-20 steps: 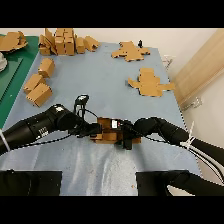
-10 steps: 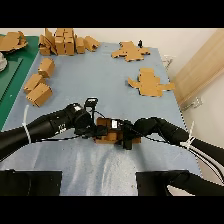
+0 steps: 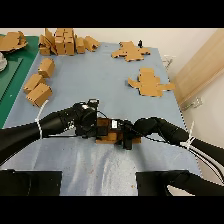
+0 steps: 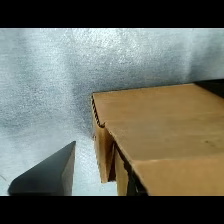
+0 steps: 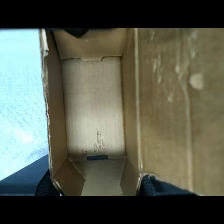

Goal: Fold the box.

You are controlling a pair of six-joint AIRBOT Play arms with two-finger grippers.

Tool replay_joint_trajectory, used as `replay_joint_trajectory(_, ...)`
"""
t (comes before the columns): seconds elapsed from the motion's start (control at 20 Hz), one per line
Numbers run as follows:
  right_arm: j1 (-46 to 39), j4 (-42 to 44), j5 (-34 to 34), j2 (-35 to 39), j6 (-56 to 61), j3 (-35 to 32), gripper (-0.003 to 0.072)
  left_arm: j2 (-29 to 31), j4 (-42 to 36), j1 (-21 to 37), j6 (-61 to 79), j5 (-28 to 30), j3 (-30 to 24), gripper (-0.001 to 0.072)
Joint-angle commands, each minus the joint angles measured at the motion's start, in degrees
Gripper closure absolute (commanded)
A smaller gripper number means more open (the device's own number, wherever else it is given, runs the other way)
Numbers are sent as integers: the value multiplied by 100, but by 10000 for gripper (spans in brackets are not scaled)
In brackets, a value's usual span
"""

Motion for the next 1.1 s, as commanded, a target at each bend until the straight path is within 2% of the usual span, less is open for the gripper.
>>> replay_joint_trajectory(0.0,4,0,0,0,0,-4,146,-31,26,0,-33,-22,46,326)
replay_joint_trajectory(0.2,4,0,0,0,0,-4,146,-166,26,-2,81,-83,275,326)
replay_joint_trajectory(0.45,2,0,0,0,0,-4,146,-603,26,0,173,-741,623,327)
replay_joint_trajectory(1.05,4,0,0,0,0,-4,146,-820,28,0,192,-466,623,328)
